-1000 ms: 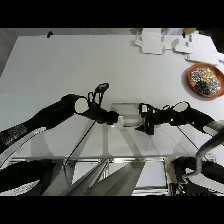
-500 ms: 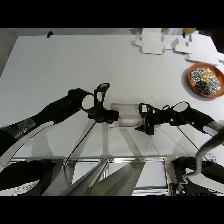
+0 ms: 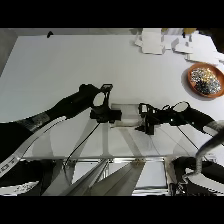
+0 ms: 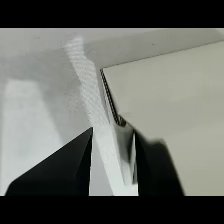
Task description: Fold the box and place the chain.
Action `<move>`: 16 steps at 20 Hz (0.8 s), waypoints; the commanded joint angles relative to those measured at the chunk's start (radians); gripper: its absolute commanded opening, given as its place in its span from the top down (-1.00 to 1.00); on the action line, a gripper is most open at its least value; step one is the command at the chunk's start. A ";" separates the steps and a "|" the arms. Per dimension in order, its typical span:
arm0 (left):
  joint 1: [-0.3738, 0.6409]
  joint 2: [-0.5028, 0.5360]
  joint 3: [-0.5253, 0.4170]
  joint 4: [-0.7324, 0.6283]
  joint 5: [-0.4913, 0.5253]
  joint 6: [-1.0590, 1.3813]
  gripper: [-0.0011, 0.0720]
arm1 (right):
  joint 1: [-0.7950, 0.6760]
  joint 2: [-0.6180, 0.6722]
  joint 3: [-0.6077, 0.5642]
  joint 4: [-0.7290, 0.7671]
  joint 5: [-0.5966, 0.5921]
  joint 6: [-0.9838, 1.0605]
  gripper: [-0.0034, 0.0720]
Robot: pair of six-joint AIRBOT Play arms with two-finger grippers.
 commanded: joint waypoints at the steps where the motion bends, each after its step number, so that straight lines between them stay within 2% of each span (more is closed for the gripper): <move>1: -0.035 -0.049 0.011 0.026 0.011 -0.065 0.18 | 0.000 0.001 0.001 0.000 0.000 0.000 0.01; 5: -0.047 -0.059 0.011 0.061 0.039 -0.128 0.19 | 0.000 0.001 0.001 0.000 0.001 0.000 0.01; 7: -0.048 -0.059 0.011 0.062 0.047 -0.131 0.34 | 0.000 0.001 0.001 0.000 0.000 0.000 0.01; 9: -0.049 -0.060 0.011 0.063 0.053 -0.131 0.74 | 0.000 0.001 0.001 0.000 0.001 0.000 0.01; 11: -0.049 -0.061 0.011 0.063 0.053 -0.130 0.97 | 0.000 0.001 0.001 0.000 0.001 0.000 0.01; 14: -0.049 -0.061 0.011 0.062 0.053 -0.130 0.97 | 0.000 0.001 0.001 0.000 0.001 0.000 0.01; 15: -0.049 -0.061 0.011 0.062 0.053 -0.130 0.83 | 0.000 0.001 0.001 0.000 0.001 0.000 0.01; 16: -0.049 -0.060 0.011 0.061 0.053 -0.130 0.58 | 0.000 0.001 0.001 0.000 0.000 0.000 0.01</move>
